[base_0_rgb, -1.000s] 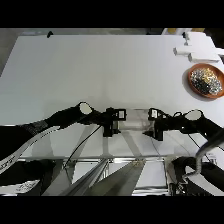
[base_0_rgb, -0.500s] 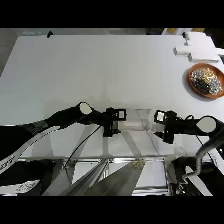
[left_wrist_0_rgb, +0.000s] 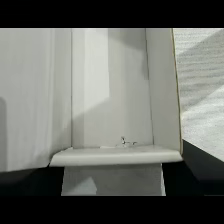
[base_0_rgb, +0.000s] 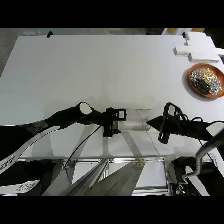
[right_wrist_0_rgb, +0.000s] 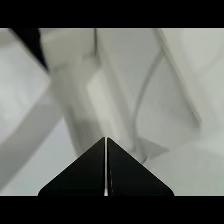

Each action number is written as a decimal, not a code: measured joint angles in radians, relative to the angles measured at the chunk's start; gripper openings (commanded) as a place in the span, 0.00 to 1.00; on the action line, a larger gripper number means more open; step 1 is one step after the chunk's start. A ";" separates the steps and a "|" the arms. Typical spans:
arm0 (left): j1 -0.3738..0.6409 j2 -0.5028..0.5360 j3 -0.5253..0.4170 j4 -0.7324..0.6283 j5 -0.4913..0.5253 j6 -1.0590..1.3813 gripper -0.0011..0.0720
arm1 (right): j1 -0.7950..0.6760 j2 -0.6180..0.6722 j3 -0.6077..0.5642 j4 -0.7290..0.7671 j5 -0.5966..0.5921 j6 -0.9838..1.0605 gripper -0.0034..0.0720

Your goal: Fold the box and place the chain.

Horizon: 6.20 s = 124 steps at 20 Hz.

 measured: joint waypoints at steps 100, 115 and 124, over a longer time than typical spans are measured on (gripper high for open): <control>0.000 0.000 0.000 0.000 0.000 0.000 0.30 | -0.177 -0.275 -0.032 -0.385 -0.240 0.982 0.07; 0.000 0.000 0.000 0.000 0.000 0.000 0.30 | -0.177 -0.301 -0.032 -0.087 0.036 0.839 0.27; 0.000 0.000 0.000 0.002 -0.002 0.001 0.30 | -0.177 -0.231 -0.032 -0.033 0.099 0.814 0.43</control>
